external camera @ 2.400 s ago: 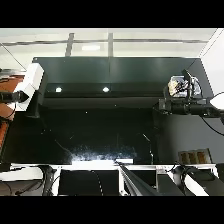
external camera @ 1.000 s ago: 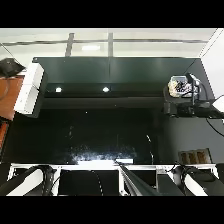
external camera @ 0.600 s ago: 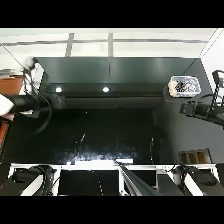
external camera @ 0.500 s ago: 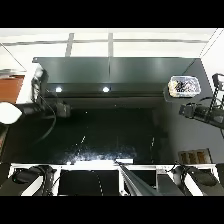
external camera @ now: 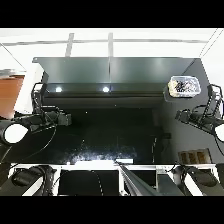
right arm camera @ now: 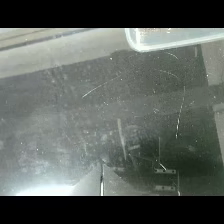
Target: Fold the box and place the chain.
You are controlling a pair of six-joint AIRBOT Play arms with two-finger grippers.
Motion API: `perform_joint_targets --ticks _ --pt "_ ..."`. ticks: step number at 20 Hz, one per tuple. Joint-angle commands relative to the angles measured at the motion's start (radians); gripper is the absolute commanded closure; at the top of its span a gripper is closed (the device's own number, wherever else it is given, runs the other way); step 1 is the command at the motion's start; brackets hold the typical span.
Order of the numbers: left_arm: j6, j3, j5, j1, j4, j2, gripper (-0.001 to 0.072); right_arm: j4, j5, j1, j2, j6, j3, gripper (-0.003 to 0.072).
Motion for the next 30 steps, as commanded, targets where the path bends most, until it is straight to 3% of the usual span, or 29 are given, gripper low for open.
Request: perform_joint_targets --ticks 1,30 --pt "-0.124 -0.004 -0.011 -0.007 0.173 0.023 0.0686 0.003 -0.005 0.0 0.001 0.002 -0.004 0.0668" --pt "-0.124 -0.004 -0.025 -0.007 0.171 0.023 0.0684 0.002 -0.006 0.0 0.001 0.002 -0.004 0.0668"
